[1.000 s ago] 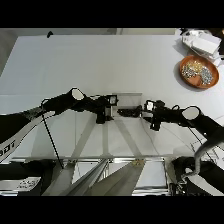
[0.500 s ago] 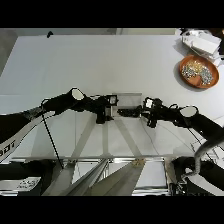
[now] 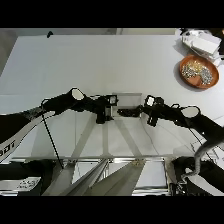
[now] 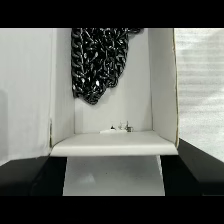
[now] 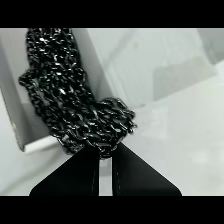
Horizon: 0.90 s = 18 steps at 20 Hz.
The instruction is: Fold the box and place the chain.
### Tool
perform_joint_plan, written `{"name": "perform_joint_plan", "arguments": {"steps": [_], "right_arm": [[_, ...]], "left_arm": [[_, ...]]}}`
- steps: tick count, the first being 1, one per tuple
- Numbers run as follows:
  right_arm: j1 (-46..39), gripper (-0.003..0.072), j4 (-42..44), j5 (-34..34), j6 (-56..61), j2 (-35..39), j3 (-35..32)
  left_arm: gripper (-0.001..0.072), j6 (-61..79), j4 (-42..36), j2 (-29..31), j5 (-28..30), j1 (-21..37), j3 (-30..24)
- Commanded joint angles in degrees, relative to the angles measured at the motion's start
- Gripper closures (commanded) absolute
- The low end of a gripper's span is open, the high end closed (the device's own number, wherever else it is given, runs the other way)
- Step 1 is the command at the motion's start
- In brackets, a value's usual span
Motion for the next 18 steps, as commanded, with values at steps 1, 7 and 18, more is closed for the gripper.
{"name": "perform_joint_plan", "arguments": {"steps": [1,7,18], "right_arm": [[0.0,0.067,-5.2,-4.1,6.6,5.8,0.0],[0.0,0.0671,-4.4,3.5,8.5,18.9,0.1],[17.5,0.067,7.3,-8.6,11.5,9.4,1.8]], "left_arm": [[0.0396,0.0,0.0,0.0,0.0,0.0,0.0],[0.0396,0.0,0.0,0.0,0.0,0.0,0.0],[0.0396,0.0,0.0,0.0,0.0,0.0,0.0]]}}
